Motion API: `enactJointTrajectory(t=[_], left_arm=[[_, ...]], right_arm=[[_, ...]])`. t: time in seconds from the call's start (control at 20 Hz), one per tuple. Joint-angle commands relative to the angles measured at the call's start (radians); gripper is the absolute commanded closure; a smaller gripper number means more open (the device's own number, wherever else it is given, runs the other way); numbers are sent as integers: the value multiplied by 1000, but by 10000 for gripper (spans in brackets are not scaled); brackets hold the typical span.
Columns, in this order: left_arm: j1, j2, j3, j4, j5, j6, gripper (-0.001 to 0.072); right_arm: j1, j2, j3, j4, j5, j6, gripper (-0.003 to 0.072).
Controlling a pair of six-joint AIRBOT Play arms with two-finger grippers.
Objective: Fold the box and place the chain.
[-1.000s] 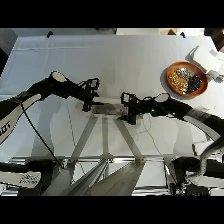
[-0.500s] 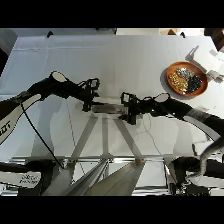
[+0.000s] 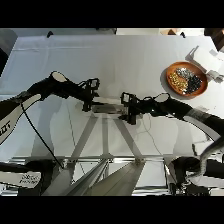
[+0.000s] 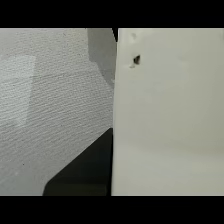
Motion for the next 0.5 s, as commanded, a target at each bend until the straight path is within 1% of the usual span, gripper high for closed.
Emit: enactJointTrajectory(t=[0.0,0.1,0.15,0.2,0.25,0.3,0.45], left_arm=[[0,-1,0,0,-3,0,697],[0,-1,0,0,9,0,685],[0,0,0,0,11,0,630],[0,0,0,0,11,0,547],[0,0,0,0,11,0,415],[0,0,0,-2,11,0,367],[2,9,0,0,11,0,367]], right_arm=[[0,0,1,1,0,0,148],[0,0,1,0,0,0,148],[0,0,1,0,0,0,148],[0,0,1,0,0,0,148],[0,0,1,0,0,0,148],[0,0,1,0,0,0,148],[0,0,1,0,0,0,148]])
